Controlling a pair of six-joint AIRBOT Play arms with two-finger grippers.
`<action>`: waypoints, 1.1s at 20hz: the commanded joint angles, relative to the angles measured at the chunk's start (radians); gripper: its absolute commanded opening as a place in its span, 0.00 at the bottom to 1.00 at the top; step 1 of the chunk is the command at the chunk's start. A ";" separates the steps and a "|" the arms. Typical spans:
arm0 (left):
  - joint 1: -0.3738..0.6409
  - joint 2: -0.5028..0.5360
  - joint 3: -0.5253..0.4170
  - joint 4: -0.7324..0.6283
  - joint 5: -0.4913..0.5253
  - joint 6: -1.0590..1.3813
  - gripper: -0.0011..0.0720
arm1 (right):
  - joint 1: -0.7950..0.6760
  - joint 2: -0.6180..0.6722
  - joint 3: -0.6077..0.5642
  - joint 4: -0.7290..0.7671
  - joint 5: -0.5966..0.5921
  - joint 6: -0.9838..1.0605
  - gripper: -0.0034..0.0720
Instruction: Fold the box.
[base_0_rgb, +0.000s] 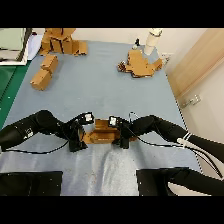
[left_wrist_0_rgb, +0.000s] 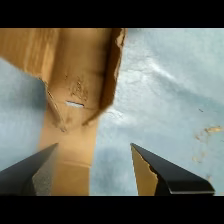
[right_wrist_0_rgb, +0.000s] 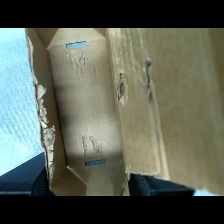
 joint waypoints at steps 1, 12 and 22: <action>-0.039 -0.022 0.003 -0.045 0.137 0.033 0.98 | 0.000 0.000 0.000 0.000 0.000 0.000 0.71; -0.076 -0.060 0.009 -0.062 0.185 0.133 0.57 | 0.000 0.000 0.000 0.000 0.000 0.000 0.71; -0.088 -0.060 0.010 -0.071 0.198 0.137 0.18 | 0.000 0.000 0.000 0.000 0.000 0.000 0.71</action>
